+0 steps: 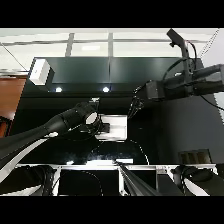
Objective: Fold the box and place the chain.
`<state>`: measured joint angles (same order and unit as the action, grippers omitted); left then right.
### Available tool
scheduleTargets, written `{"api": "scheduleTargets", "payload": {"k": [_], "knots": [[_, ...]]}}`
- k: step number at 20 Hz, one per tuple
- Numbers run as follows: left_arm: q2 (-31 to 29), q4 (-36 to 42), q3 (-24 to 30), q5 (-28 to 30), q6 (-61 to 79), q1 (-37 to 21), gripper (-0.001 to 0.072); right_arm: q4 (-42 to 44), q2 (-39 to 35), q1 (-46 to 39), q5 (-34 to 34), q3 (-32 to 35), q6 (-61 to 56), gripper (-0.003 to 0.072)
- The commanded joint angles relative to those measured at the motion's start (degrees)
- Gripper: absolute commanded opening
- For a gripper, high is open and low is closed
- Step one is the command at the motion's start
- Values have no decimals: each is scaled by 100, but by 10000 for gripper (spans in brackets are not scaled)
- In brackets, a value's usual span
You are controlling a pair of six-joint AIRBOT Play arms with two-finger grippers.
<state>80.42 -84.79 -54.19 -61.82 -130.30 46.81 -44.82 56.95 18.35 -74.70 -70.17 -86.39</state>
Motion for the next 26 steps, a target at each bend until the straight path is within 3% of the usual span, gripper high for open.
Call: {"api": "scheduleTargets", "payload": {"k": [1,7,14,26], "knots": [[-2,-2,-2,0,0,-2,28,20,-72,-138,-623,0,7,7],[-2,-2,-2,2,0,-2,28,157,-72,299,-717,2,26,7],[-2,-2,-2,2,0,-2,28,302,13,986,411,83,26,7],[0,-2,-2,4,0,-2,28,42,431,1397,1069,1419,177,10]]}}
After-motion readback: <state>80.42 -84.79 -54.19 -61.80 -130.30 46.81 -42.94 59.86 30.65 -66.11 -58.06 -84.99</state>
